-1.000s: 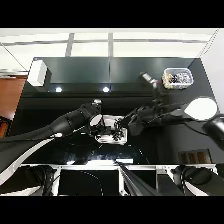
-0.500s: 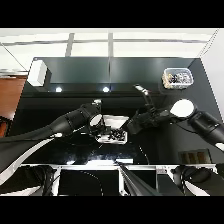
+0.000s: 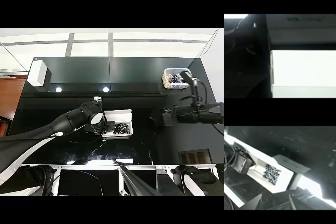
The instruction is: Fold the box and place the chain.
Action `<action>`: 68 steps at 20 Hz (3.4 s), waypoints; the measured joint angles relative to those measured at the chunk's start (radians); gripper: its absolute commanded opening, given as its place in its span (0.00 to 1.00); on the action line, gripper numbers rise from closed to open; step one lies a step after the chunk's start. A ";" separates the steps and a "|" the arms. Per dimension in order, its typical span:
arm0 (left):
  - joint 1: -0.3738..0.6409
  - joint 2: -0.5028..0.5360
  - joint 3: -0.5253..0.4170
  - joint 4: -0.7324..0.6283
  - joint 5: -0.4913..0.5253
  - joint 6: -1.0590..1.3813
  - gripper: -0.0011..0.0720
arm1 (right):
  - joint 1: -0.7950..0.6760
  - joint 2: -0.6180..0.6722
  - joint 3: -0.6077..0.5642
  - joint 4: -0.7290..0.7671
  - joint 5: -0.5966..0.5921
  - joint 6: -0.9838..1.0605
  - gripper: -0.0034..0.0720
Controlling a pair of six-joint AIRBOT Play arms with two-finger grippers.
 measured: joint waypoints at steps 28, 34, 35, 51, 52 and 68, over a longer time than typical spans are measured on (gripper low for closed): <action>0.626 0.373 -0.424 -0.664 -0.157 1.999 0.99 | -0.050 0.037 0.000 0.072 -0.068 0.001 0.60; 0.479 0.320 -0.474 -0.729 0.177 2.399 0.99 | -0.050 0.037 0.000 0.071 -0.084 0.014 0.60; 0.459 0.296 -0.469 -0.731 0.206 2.426 0.99 | -0.050 0.037 0.000 0.071 -0.088 0.014 0.60; 0.373 0.171 -0.443 -0.900 0.322 2.597 0.99 | -0.050 0.037 -0.002 0.064 -0.114 0.020 0.60; 0.369 0.169 -0.443 -0.907 0.331 2.597 0.99 | -0.050 0.037 -0.002 0.064 -0.115 0.020 0.60; 0.359 0.189 -0.436 -0.946 0.310 2.623 0.99 | -0.050 0.037 -0.002 0.063 -0.117 0.019 0.60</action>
